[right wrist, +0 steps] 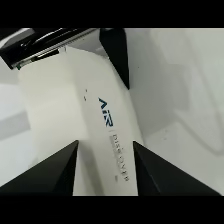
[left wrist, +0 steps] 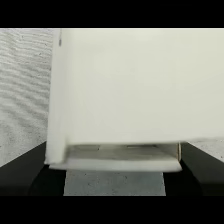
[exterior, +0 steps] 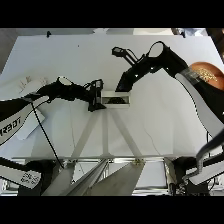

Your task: Fold the box and place the chain.

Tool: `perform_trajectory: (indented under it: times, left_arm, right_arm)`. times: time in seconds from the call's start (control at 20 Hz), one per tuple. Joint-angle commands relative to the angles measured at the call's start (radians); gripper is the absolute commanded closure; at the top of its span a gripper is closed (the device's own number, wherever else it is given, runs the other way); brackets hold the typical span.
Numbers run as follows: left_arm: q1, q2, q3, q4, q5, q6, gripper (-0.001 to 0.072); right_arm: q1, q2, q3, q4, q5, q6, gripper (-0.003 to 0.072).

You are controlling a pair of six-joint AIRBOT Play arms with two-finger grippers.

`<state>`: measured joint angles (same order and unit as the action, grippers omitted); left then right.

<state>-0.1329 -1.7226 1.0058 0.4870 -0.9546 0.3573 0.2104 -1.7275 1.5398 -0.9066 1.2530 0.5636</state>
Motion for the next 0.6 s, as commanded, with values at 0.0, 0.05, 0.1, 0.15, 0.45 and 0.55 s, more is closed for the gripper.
perform_trajectory:
  times: [0.0, 0.05, 0.1, 0.15, 0.45, 0.55]
  left_arm:
    - [0.000, 0.000, 0.000, 0.000, 0.000, 0.001, 0.0494]
    - [0.000, 0.000, 0.000, 0.000, 0.000, 0.001, 0.0494]
    - [0.000, 0.000, 0.000, 0.000, 0.000, 0.001, 0.0494]
    - [0.000, 0.000, 0.000, 0.000, 0.000, 0.001, 0.0494]
    - [0.000, 0.000, 0.000, 0.000, 0.000, 0.001, 0.0494]
    - [0.000, 0.000, 0.000, 0.000, 0.000, 0.001, 0.0494]
  right_arm:
    - [0.053, 0.007, 0.000, -0.161, -0.104, -0.090, 0.0269]
    - [0.064, 0.007, 0.000, -0.193, -0.121, -0.090, 0.0269]
    - [0.069, 0.007, 0.000, -0.198, -0.125, -0.090, 0.0270]
    - [0.073, 0.007, 0.000, -0.197, -0.123, -0.090, 0.0270]
    - [0.100, 0.007, 0.000, -0.198, -0.113, -0.063, 0.0332]
    - [0.108, 0.007, 0.000, -0.196, -0.088, -0.063, 0.0345]
